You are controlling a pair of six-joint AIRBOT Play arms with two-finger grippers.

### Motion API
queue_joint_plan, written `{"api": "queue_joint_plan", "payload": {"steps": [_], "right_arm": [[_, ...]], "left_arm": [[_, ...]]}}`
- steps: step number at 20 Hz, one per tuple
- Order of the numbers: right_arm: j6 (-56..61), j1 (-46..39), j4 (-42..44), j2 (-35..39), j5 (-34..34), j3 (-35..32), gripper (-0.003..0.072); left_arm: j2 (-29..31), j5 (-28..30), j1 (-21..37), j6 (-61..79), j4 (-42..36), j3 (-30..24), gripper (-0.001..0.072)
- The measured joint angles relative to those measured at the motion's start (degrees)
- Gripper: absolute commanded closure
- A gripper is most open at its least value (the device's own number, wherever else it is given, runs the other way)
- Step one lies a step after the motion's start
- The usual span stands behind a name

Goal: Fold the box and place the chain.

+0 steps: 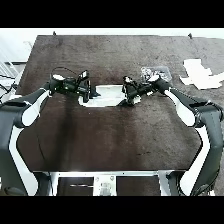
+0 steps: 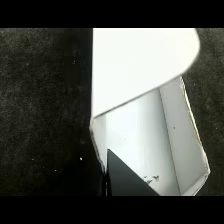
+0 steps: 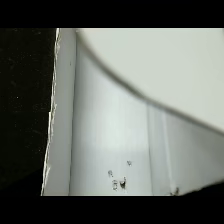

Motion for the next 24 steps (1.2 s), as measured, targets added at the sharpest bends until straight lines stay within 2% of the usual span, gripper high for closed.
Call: {"api": "queue_joint_plan", "payload": {"steps": [2,3,4,5,6,11,16,17,18,21,24], "right_arm": [[0.00,0.00,0.00,0.00,-0.02,0.00,0.0101],[0.00,0.00,0.02,0.00,-0.04,-0.02,0.0100],[-0.02,0.00,0.02,0.00,-0.09,-0.02,0.0101],[0.00,0.00,0.07,0.00,-0.13,0.00,0.0101],[0.00,0.00,0.07,0.00,-0.13,-0.02,0.0101],[0.00,0.00,0.04,0.00,-0.11,0.00,0.0101],[0.00,0.00,0.04,0.00,-0.09,0.00,0.0101],[0.00,0.00,0.02,0.00,-0.09,0.00,0.0101],[0.00,0.00,0.04,0.00,-0.09,0.00,0.0101],[0.00,0.00,0.02,0.00,-0.07,0.00,0.0101],[0.00,0.00,0.02,0.00,-0.04,0.00,0.0101]], "left_arm": [[-0.02,-0.13,0.00,-0.09,-0.24,-0.02,0.0690],[-0.04,-0.22,0.02,-0.09,-0.55,-0.02,0.0647],[-0.04,-0.35,0.02,-0.09,-0.85,-0.04,0.0362],[0.00,-0.85,0.00,-0.09,-1.33,-0.04,0.0247],[0.02,-1.16,-0.04,-0.15,-1.77,-0.04,0.0275],[0.44,-3.54,1.27,-0.44,-2.27,0.09,0.0269],[1.09,-9.40,6.27,-2.60,-2.54,1.11,0.0271],[1.31,-10.64,7.26,-2.97,-2.73,1.22,0.0390],[1.55,-11.96,8.11,-3.56,-2.99,1.31,0.0695],[2.80,-16.50,9.51,-4.52,-3.98,1.49,0.0697],[5.22,-17.70,9.70,-5.99,-4.42,1.20,0.0698]]}}
